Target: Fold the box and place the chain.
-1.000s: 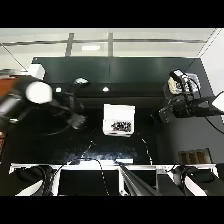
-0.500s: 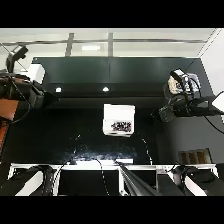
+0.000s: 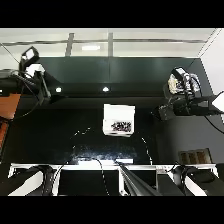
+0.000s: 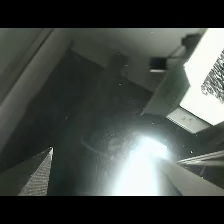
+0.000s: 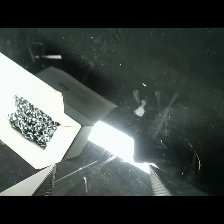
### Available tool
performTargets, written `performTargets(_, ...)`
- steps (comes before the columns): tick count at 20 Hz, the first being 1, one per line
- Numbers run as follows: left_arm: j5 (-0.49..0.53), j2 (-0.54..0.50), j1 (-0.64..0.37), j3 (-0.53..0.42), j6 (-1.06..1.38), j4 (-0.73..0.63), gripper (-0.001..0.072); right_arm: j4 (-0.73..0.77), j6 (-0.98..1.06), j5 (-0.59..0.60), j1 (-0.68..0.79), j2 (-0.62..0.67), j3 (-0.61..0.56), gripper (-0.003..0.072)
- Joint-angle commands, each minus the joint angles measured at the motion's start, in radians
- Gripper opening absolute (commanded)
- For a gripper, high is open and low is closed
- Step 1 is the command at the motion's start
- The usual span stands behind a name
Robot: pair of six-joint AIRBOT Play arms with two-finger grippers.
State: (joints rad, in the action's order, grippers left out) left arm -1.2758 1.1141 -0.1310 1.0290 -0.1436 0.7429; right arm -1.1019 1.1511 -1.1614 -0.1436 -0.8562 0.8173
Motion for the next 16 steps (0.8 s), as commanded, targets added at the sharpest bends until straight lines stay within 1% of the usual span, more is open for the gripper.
performTargets(1, -0.048, 0.023, 0.042, -0.016, 0.167, -0.026, 0.069, 0.0, 0.021, 0.015, 0.0, 0.0, 0.0, 0.0705)
performTargets(2, -0.043, 0.024, 0.032, -0.037, 0.206, -0.031, 0.0664, 0.0, 0.023, 0.035, 0.0, 0.0, 0.0, 0.0705)
performTargets(3, -0.044, 0.027, 0.01, -0.065, 0.249, -0.066, 0.0637, 0.001, 0.027, 0.061, 0.0, 0.0, 0.0, 0.0705)
performTargets(5, -0.079, 0.042, -0.07, -0.142, 0.388, -0.24, 0.0637, 0.001, 0.035, 0.115, 0.0, 0.0, 0.0, 0.0705)
performTargets(6, -0.095, 0.045, -0.097, -0.182, 0.469, -0.308, 0.0638, -0.005, 0.035, 0.13, 0.0, 0.0, 0.0, 0.0705)
performTargets(7, -0.108, 0.047, -0.106, -0.224, 0.539, -0.346, 0.0646, -0.016, 0.035, 0.145, 0.0, 0.0, 0.0, 0.0705)
performTargets(8, -0.117, 0.049, -0.104, -0.268, 0.579, -0.353, 0.0719, -0.023, 0.035, 0.154, 0.0, 0.0, 0.0, 0.0705)
performTargets(10, -0.133, 0.05, -0.072, -0.364, 0.638, -0.354, 0.0719, -0.034, 0.035, 0.162, 0.0, 0.0, 0.0, 0.0705)
performTargets(12, -0.121, 0.053, -0.045, -0.434, 0.704, -0.367, 0.0718, -0.034, 0.035, 0.161, 0.0, 0.0, 0.0, 0.0705)
performTargets(14, -0.113, 0.08, -0.041, -0.458, 0.792, -0.366, 0.0713, -0.04, 0.035, 0.162, 0.0, 0.0, 0.0, 0.0705)
performTargets(16, -0.09, 0.116, -0.015, -0.458, 0.813, -0.366, 0.0712, -0.044, 0.035, 0.162, 0.0, 0.0, 0.0, 0.0705)
